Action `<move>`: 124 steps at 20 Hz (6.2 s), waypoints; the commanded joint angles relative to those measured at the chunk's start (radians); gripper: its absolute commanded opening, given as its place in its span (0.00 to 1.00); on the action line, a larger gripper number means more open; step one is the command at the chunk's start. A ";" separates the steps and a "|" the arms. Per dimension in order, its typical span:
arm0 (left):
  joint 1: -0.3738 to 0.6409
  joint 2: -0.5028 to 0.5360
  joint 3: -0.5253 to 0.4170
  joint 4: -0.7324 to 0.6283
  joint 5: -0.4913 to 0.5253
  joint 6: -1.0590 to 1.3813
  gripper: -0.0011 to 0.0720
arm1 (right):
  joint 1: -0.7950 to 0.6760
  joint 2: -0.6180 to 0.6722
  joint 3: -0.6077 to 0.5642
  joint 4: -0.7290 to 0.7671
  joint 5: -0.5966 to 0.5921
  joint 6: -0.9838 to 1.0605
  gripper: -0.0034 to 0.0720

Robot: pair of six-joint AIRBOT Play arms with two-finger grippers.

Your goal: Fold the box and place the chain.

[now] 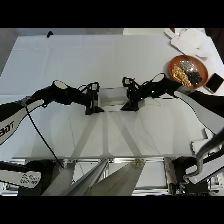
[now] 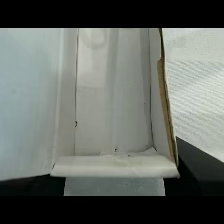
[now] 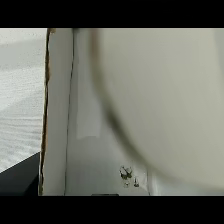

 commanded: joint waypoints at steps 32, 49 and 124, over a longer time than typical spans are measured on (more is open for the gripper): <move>-0.001 0.000 0.001 0.002 0.004 -0.001 0.53 | 0.000 0.001 0.000 0.001 0.020 0.000 0.99; -0.001 0.000 0.001 0.002 0.004 -0.001 0.53 | 0.000 0.251 0.000 -0.577 0.068 0.329 0.97; 0.000 0.027 0.001 0.031 0.007 0.007 0.53 | 0.050 0.359 0.000 -0.493 -0.008 0.336 0.63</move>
